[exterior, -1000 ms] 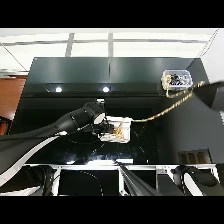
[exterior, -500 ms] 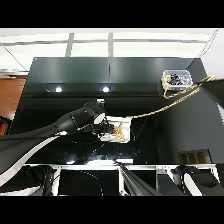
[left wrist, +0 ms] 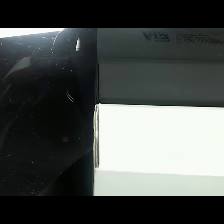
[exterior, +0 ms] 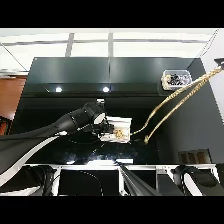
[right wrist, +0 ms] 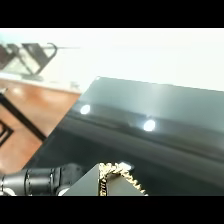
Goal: Fold the box and place the chain.
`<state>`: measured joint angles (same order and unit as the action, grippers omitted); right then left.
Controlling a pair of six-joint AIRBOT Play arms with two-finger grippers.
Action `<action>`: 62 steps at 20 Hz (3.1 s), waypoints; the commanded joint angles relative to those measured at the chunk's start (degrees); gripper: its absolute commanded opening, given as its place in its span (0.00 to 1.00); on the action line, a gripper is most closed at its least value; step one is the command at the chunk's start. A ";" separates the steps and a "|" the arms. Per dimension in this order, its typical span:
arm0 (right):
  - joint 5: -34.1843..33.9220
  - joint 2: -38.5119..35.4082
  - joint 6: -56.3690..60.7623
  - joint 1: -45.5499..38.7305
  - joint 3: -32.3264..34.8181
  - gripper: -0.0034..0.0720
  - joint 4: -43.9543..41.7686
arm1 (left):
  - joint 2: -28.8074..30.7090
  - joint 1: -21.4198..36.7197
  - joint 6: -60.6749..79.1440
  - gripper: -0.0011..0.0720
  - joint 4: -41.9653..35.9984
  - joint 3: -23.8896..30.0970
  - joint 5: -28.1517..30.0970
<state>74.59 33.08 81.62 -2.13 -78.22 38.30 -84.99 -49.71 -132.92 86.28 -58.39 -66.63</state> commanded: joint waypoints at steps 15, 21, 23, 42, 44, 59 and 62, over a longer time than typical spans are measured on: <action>-6.69 4.76 -0.07 16.85 24.02 0.06 -6.62 | -0.04 0.04 0.00 0.06 0.02 0.02 -0.07; -15.93 15.21 -3.04 27.80 28.35 0.06 -6.08 | -0.04 0.04 0.00 0.06 0.02 0.02 -0.07; -17.46 18.51 -3.28 29.38 28.35 0.06 -3.76 | -0.04 0.04 0.02 0.06 0.02 0.02 -0.07; -7.17 20.22 -9.01 18.86 30.29 0.52 7.13 | -0.04 0.04 0.02 0.06 0.02 0.02 -0.11; -1.97 16.37 -12.04 12.24 30.34 0.52 8.15 | -0.04 0.04 0.02 0.06 0.04 0.02 -0.11; -16.94 14.25 -36.85 12.17 49.62 0.97 5.81 | -0.04 0.04 0.02 0.06 0.02 0.02 -0.09; -23.65 14.34 -54.36 18.10 54.66 0.99 8.11 | -0.04 0.04 0.02 0.06 0.02 0.02 -0.07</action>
<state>58.85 47.37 43.38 12.05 -29.04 45.23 -84.99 -49.71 -132.90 86.28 -58.39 -66.74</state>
